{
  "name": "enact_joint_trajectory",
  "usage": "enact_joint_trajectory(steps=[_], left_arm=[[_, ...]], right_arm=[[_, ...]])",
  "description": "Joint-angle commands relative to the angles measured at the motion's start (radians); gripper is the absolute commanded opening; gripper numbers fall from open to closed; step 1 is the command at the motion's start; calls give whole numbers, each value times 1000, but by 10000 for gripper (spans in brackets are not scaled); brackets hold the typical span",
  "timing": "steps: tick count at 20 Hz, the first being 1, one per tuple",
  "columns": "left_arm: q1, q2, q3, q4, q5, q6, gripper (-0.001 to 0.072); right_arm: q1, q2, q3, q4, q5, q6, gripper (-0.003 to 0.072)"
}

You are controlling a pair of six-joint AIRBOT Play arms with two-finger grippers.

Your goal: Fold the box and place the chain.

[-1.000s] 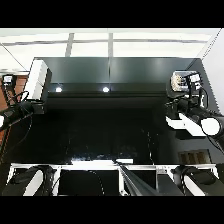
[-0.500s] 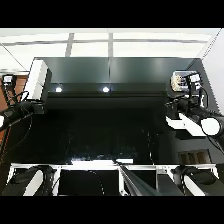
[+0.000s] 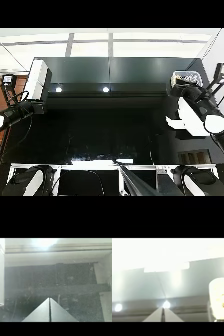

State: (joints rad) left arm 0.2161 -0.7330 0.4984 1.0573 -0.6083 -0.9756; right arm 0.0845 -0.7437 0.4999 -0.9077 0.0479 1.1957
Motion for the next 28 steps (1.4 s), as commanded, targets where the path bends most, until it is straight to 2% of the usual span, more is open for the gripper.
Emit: enact_joint_trajectory(steps=[1,2,5,7,8,9,10,12,15,17,18,22,23,24,25,26,27,28], left_arm=[[0,1,0,0,3,0,30],[0,1,0,0,3,0,30],[0,-2,0,0,33,0,31],[0,-4,0,0,69,0,44],[0,-7,0,-4,91,0,218],[0,-8,0,-9,95,0,541],[0,-9,0,-12,108,-2,701],[0,-14,0,-11,134,2,701],[0,-34,0,-11,137,1,701],[0,-54,0,-11,119,1,701],[-1,-64,0,-11,108,1,702],[-1,-88,0,-11,55,1,701],[-1,-91,0,-11,53,1,701],[-1,-93,0,-12,53,1,701],[-2,-94,0,-11,53,1,701],[-2,-94,0,-12,53,1,701],[-2,-94,0,-12,52,1,701],[-2,-94,0,-12,50,1,701]], right_arm=[[-107,-1,3,-32,64,-4,628],[-172,-1,5,-84,128,-4,701],[-431,-35,47,-230,281,15,700],[-658,-121,134,-344,355,68,700],[-771,-183,196,-376,400,82,700],[-866,-247,263,-385,459,92,700],[-950,-323,344,-385,546,105,700],[-1054,-486,517,-385,777,109,700],[-1098,-742,763,-383,1167,58,699],[-1081,-854,858,-361,1330,-44,699],[-1064,-895,890,-364,1370,-90,699],[-990,-930,904,-377,1321,-253,696],[-975,-930,904,-387,1297,-264,581],[-964,-930,904,-385,1281,-266,410],[-954,-930,904,-384,1277,-274,275],[-948,-929,904,-383,1299,-286,94],[-945,-929,904,-372,1344,-317,9],[-945,-928,904,-348,1372,-321,15]])
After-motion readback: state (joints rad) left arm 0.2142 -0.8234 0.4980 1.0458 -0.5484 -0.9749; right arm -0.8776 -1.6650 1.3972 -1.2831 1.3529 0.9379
